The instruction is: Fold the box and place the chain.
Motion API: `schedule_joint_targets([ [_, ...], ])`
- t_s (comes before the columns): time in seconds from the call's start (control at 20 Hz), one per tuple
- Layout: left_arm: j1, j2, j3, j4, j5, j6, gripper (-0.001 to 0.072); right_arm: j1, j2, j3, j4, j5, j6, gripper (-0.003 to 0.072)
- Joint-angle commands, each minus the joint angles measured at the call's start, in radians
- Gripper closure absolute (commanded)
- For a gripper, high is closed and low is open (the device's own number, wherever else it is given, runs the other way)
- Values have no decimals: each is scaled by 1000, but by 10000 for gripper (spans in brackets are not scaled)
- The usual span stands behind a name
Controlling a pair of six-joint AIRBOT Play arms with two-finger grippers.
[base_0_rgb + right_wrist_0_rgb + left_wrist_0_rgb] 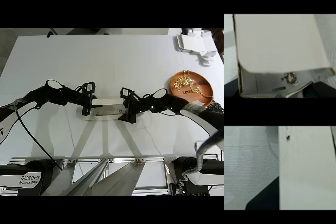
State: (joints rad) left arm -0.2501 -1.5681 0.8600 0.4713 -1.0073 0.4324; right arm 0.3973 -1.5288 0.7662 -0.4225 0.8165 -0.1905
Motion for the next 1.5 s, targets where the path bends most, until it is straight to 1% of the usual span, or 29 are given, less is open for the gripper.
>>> schedule_joint_targets([
  [0.0,0,1,1,0,-3,1,700,19,6,-9,1,-14,-99,79],
  [0.15,0,1,1,0,-3,1,700,46,5,-9,1,-18,-175,81],
  [0.25,0,1,1,0,-3,2,700,45,5,-9,1,-18,-174,103],
  [0.45,0,1,1,0,-3,2,700,43,2,-9,2,-20,-174,112],
  [0.5,0,1,1,0,-3,1,700,43,-1,-10,2,-20,-174,140],
  [0.7,0,1,1,0,-3,1,700,43,-8,-12,1,-16,-174,163],
  [1.45,0,1,1,0,-3,2,700,43,-8,-12,1,-16,-174,161],
])
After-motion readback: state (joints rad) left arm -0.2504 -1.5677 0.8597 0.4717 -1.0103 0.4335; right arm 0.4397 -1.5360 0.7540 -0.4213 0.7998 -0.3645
